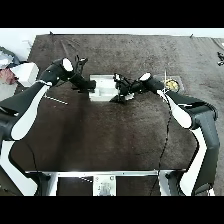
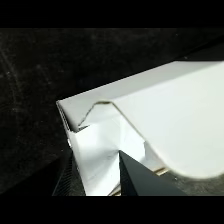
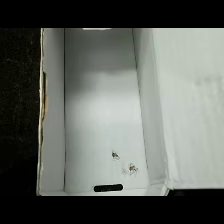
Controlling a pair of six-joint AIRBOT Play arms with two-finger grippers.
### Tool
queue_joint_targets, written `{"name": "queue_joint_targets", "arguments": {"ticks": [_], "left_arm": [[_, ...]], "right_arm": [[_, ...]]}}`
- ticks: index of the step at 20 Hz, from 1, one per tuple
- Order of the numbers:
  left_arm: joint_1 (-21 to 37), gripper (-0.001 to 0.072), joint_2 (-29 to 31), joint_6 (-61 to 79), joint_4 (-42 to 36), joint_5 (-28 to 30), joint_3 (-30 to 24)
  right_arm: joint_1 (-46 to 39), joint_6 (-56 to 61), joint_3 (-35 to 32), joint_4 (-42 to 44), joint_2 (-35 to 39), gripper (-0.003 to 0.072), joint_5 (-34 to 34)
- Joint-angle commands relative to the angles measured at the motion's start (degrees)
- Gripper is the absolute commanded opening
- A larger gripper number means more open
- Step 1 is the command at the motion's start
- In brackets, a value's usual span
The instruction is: Fold the box and place the chain.
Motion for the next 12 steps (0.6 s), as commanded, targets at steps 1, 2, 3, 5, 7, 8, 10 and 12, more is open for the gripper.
{"name": "queue_joint_targets", "arguments": {"ticks": [1,2,3,5,7,8,10,12], "left_arm": [[-2.32,0.0319,-0.15,-7.82,8.13,0.57,0.63],[-3.06,0.0319,-0.15,-9.46,9.42,0.96,0.63],[-3.80,0.0319,-0.17,-10.91,10.27,1.55,0.63],[-4.90,0.0320,-0.55,-13.55,11.34,3.10,0.63],[-5.11,0.0319,-1.31,-15.50,11.43,3.43,0.94],[-5.11,0.0319,-2.32,-16.65,11.39,2.25,2.29],[-5.11,0.0319,-4.85,-19.30,12.22,-2.32,7.30],[-5.11,0.0318,-7.85,-21.94,13.68,-7.54,12.35]], "right_arm": [[-0.02,0.02,0.02,0.00,0.04,0.0118,0.02],[-0.02,0.02,0.02,0.00,0.04,0.0119,0.02],[-0.02,0.02,0.02,0.00,0.04,0.0119,0.00],[-0.02,0.02,0.02,0.00,0.04,0.0119,0.00],[-0.02,0.02,0.02,0.00,0.04,0.0119,0.00],[-0.02,0.02,0.02,0.00,0.04,0.0119,0.00],[-0.02,0.02,0.02,0.00,0.04,0.0119,0.02],[-0.02,0.02,0.02,0.00,0.04,0.0119,0.00]]}}
